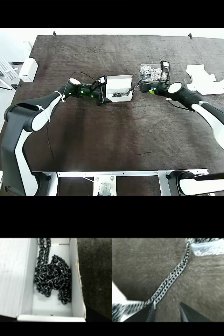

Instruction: Fold the box and place the chain.

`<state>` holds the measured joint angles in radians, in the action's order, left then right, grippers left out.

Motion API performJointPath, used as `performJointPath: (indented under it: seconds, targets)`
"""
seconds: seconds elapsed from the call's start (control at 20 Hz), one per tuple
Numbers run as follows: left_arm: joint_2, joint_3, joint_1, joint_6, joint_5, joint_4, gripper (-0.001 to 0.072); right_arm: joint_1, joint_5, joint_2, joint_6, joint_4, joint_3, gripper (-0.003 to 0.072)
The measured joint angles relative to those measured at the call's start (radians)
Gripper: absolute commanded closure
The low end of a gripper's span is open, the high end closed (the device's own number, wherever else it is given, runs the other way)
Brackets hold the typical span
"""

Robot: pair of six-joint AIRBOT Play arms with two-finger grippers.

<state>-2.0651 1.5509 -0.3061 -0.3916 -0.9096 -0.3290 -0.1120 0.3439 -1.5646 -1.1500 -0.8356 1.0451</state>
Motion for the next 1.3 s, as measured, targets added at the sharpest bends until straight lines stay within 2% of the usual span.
performJointPath:
  seconds: [0.05, 0.15, 0.25, 0.35, 0.45, 0.7, 0.8, 1.05, 1.3]
  targets:
    - [0.0, 0.0, 0.0, 0.0, 0.0, 0.0, 0.0243, -0.006, -0.01, -0.039, -0.005, 0.005, 0.033, 0.0164]
    - [0.0, 0.0, 0.0, 0.0, 0.0, 0.0, 0.0244, -0.01, -0.006, -0.116, -0.022, 0.01, 0.111, 0.0164]
    - [0.0, 0.0, 0.0, 0.0, 0.0, 0.0, 0.0243, -0.01, 0.022, -0.177, -0.042, 0.013, 0.183, 0.017]
    - [0.0, 0.0, 0.0, 0.001, 0.0, 0.0, 0.0243, -0.01, 0.043, -0.222, -0.053, 0.013, 0.238, 0.0219]
    - [0.0, 0.0, 0.0, 0.001, 0.0, 0.0, 0.0244, -0.007, 0.056, -0.249, -0.061, 0.012, 0.272, 0.0219]
    - [0.0, 0.0, 0.0, 0.001, -0.001, 0.0, 0.0243, 0.019, 0.123, -0.269, -0.068, 0.007, 0.301, 0.022]
    - [0.0, 0.0, 0.0, 0.001, -0.001, 0.0, 0.0244, 0.031, 0.144, -0.26, -0.069, 0.003, 0.304, 0.0249]
    - [0.0, 0.0, 0.0, 0.001, -0.01, 0.0, 0.0244, 0.041, 0.143, -0.196, -0.067, 0.004, 0.307, 0.026]
    - [0.0, 0.0, 0.0, 0.001, -0.016, -0.001, 0.0243, 0.044, 0.121, -0.237, -0.069, -0.008, 0.307, 0.028]
